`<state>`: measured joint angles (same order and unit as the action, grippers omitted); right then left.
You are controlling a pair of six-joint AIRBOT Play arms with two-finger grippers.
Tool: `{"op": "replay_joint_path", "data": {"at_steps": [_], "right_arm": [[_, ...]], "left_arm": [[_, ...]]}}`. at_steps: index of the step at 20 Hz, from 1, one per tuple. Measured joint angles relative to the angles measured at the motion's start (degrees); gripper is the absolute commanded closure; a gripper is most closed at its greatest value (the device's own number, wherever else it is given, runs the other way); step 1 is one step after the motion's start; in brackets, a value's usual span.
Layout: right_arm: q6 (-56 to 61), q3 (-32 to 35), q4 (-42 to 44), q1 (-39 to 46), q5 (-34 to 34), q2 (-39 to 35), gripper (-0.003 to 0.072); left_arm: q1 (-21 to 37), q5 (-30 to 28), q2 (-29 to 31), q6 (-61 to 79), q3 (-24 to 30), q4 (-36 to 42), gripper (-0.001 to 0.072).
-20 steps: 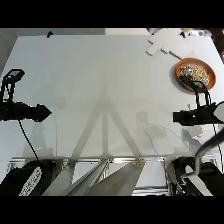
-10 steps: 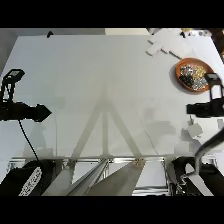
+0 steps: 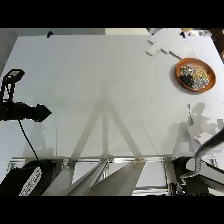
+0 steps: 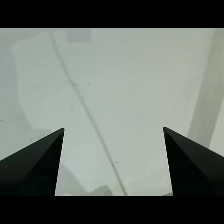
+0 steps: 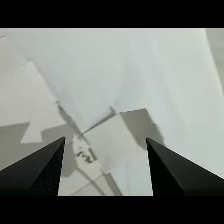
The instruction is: Fold the box and place the chain.
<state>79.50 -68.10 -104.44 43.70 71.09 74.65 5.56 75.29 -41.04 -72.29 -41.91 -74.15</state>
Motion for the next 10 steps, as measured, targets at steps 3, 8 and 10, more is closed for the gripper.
{"op": "replay_joint_path", "data": {"at_steps": [3, 8, 10], "right_arm": [[-4.46, -4.72, -1.46, 3.52, 1.64, 6.78, 0.0133], [-12.09, -7.72, -4.98, 6.38, 5.42, 15.32, 0.0155], [-13.97, -8.02, -5.73, 6.8, 7.28, 17.68, 0.0185]], "left_arm": [[0.0, 0.0, 0.0, 0.0, 0.0, 0.0, 0.0015], [0.0, 0.0, 0.0, 0.0, 0.0, 0.0, 0.0015], [0.0, 0.0, 0.0, 0.0, 0.0, 0.0, 0.0015]]}}
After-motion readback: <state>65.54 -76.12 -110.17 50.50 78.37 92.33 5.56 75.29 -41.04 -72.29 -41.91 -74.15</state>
